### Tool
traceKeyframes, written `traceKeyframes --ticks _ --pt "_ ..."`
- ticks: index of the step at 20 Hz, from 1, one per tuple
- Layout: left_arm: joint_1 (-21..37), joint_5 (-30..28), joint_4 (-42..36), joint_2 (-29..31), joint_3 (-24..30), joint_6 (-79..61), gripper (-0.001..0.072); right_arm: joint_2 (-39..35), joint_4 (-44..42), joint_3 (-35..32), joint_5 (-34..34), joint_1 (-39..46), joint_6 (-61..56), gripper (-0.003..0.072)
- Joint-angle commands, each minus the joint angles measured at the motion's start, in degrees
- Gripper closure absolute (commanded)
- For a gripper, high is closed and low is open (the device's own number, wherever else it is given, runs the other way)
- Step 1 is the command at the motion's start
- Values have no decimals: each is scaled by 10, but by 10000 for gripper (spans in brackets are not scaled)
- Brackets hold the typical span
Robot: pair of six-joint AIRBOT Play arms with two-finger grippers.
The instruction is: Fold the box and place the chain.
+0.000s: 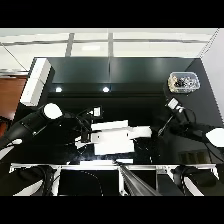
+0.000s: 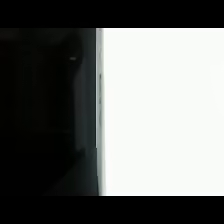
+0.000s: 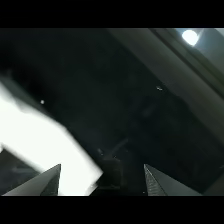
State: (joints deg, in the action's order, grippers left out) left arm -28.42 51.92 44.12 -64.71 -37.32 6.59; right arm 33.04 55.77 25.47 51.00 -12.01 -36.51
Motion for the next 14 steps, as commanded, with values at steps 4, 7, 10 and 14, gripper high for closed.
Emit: traceKeyframes --ticks 4,7,10,14 --pt "-20 -85 34 -58 5 -53 684 3 15 -27 -23 -77 74 81" --pt "-19 -84 34 -70 5 -52 684 4 15 -55 -24 -103 92 81" --pt "-20 -79 34 -70 5 -52 684 15 0 -83 -43 -136 94 81" --pt "-20 -82 34 -70 5 -52 683 59 -28 -92 -83 -198 124 81"
